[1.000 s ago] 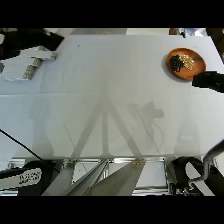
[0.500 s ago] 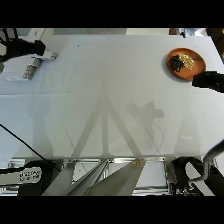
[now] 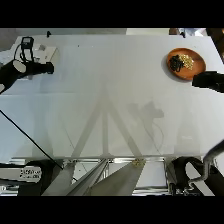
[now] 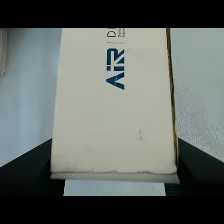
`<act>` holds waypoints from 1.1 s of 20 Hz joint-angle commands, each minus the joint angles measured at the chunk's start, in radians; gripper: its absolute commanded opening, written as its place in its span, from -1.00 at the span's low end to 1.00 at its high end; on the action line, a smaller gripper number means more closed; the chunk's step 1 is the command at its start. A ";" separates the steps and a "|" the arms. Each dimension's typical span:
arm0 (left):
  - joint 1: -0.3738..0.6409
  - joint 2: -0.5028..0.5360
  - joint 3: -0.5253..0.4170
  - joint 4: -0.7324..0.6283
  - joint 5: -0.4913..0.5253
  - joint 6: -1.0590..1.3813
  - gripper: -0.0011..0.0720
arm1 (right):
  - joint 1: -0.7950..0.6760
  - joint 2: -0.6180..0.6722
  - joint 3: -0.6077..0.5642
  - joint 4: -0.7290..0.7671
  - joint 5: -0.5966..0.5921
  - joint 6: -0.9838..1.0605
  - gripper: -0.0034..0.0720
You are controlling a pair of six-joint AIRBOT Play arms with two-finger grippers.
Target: Fold the box and place the chain.
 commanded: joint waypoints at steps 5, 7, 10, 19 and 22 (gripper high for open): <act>0.001 -0.025 -0.027 -0.026 -0.011 0.000 0.06 | -0.001 0.001 0.001 0.000 0.000 0.000 -0.87; 0.001 -0.025 -0.027 -0.025 -0.011 0.000 0.17 | -0.001 0.001 0.001 0.000 0.000 0.000 -0.87; 0.001 -0.037 -0.027 -0.021 -0.007 0.031 0.18 | -0.001 0.001 0.001 0.000 0.000 0.000 -0.87; 0.002 -0.065 -0.027 0.012 -0.016 0.030 0.94 | -0.001 0.001 0.001 0.000 0.000 0.000 -0.87; 0.002 -0.025 -0.027 0.021 -0.026 0.030 0.94 | -0.001 0.001 0.001 0.000 0.000 0.000 -0.87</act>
